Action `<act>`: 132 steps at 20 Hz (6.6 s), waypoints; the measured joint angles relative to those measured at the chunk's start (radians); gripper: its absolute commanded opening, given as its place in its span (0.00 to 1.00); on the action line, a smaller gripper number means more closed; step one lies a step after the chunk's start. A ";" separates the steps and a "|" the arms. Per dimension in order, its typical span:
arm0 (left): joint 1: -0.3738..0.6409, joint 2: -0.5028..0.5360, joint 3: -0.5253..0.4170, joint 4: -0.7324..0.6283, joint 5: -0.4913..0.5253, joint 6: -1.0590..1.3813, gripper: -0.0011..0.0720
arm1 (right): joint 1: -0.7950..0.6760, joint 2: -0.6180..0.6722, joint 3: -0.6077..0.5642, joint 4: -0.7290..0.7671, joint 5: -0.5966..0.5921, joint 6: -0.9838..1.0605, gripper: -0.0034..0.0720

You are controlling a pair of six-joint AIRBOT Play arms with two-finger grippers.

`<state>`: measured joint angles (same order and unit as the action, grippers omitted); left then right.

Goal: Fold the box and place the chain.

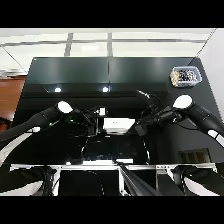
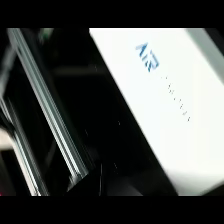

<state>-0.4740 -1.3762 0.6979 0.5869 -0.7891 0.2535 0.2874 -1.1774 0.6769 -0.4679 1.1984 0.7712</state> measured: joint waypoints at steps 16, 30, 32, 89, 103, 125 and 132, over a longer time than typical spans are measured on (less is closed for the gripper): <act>0.000 0.000 0.000 0.000 -0.001 0.001 0.56 | 0.024 -0.079 -0.068 0.094 -0.225 0.128 0.08; 0.000 0.000 0.001 0.000 -0.001 0.000 0.56 | -0.022 -0.046 -0.005 0.020 -0.173 0.153 0.08; 0.000 0.000 0.001 -0.006 0.000 0.000 0.56 | -0.078 -0.010 0.034 0.029 -0.106 0.152 0.08; -0.158 -0.181 0.368 0.083 -0.138 -0.389 0.98 | -0.654 0.154 0.096 -0.008 0.040 0.111 0.08; -0.258 -0.178 0.382 0.361 0.032 -0.530 0.41 | -0.654 0.154 0.096 -0.009 0.039 0.111 0.08; 0.717 -0.373 0.863 0.861 -0.060 -1.545 0.42 | -0.651 0.154 0.096 0.051 0.022 0.133 0.08; 0.735 -0.596 1.116 0.871 -0.100 -1.577 0.99 | -0.600 0.154 0.096 0.077 -0.003 0.145 0.08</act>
<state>0.2611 -1.9724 1.8141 1.4582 -0.8886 -1.3239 -0.3130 -1.0233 0.7727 -0.3912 1.1954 0.9157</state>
